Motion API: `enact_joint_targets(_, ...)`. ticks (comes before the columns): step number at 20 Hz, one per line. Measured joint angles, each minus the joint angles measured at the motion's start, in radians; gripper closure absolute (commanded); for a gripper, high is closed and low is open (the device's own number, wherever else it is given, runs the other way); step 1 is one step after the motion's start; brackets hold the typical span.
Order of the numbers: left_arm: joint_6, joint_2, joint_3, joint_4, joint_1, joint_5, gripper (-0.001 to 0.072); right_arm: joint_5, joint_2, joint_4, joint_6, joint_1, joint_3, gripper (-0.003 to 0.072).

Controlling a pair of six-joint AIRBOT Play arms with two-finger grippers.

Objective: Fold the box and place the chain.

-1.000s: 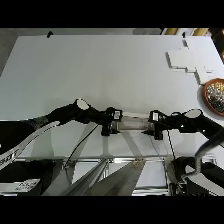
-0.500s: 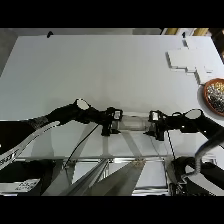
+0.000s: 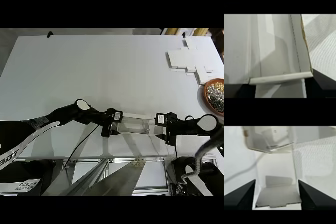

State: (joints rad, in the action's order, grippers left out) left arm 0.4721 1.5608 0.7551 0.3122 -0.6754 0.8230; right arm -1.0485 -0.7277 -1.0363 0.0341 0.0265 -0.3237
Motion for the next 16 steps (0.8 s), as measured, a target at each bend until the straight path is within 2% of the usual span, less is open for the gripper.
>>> enact_joint_targets(2, 0.000, 0.000, 0.000, 0.001, 0.000, 0.000, 0.0575, -0.051, 0.069, 0.042, 0.031, 0.000, 0.000, 0.0257)
enact_joint_targets(5, 0.000, 0.000, 0.000, 0.002, 0.000, 0.001, 0.0575, -0.098, 0.122, 0.172, 0.053, 0.000, 0.000, 0.0390)
enact_joint_targets(6, 0.000, 0.000, 0.000, 0.000, 0.000, 0.001, 0.0575, -0.101, 0.130, 0.226, 0.059, 0.000, 0.000, 0.0389)
enact_joint_targets(7, 0.000, 0.000, 0.000, -0.002, 0.000, 0.001, 0.0575, -0.100, 0.135, 0.271, 0.063, 0.000, 0.000, 0.0375)
enact_joint_targets(8, 0.000, 0.000, 0.000, -0.004, 0.000, 0.000, 0.0575, -0.091, 0.136, 0.306, 0.067, 0.000, 0.000, 0.0307)
enact_joint_targets(10, -0.001, 0.000, 0.000, -0.006, 0.000, -0.007, 0.0575, -0.066, 0.131, 0.348, 0.071, 0.000, 0.001, 0.0100)
enact_joint_targets(11, -0.002, 0.000, 0.000, -0.004, 0.000, -0.011, 0.0575, -0.052, 0.125, 0.366, 0.072, 0.000, 0.000, 0.0061)
enact_joint_targets(14, -0.003, 0.000, 0.000, -0.003, 0.000, -0.006, 0.0575, -0.013, 0.113, 0.389, 0.075, 0.000, 0.001, 0.0068)
enact_joint_targets(16, -0.002, 0.000, 0.000, -0.003, 0.000, -0.006, 0.0575, 0.000, 0.110, 0.390, 0.091, 0.000, 0.001, 0.0159)
